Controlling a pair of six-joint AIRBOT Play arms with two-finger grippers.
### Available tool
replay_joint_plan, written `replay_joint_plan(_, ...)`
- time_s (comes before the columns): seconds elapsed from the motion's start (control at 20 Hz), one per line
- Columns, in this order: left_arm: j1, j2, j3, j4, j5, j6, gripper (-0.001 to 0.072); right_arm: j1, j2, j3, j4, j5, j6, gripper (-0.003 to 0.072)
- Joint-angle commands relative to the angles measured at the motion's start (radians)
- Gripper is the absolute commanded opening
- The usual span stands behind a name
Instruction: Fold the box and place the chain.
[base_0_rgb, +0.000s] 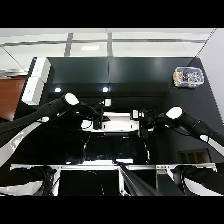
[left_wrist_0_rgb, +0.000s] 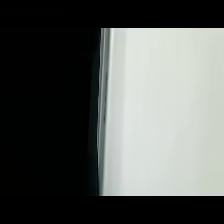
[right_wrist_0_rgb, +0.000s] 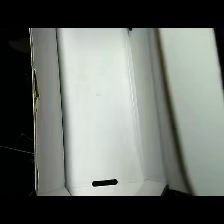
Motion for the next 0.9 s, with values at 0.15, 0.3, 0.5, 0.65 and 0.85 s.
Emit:
replay_joint_plan(0.15, 0.000, 0.000, 0.000, 0.000, 0.003, -0.002, 0.0026, 0.000, -0.035, 0.004, 0.001, -0.005, -0.036, 0.0711)
replay_joint_plan(0.3, 0.000, 0.000, 0.000, 0.000, 0.003, -0.002, 0.0026, 0.001, -0.035, 0.004, 0.001, -0.006, -0.036, 0.0711)
replay_joint_plan(0.5, 0.000, 0.000, 0.000, 0.000, 0.003, -0.001, 0.0026, 0.026, -0.047, 0.015, -0.049, -0.016, 0.002, 0.0711)
replay_joint_plan(0.65, 0.000, 0.000, 0.000, 0.000, 0.003, -0.002, 0.0026, 0.027, -0.050, 0.018, -0.048, -0.025, 0.017, 0.0711)
replay_joint_plan(0.85, 0.000, 0.000, 0.000, 0.000, 0.003, -0.002, 0.0026, 0.025, -0.050, 0.018, -0.039, -0.029, 0.017, 0.0711)
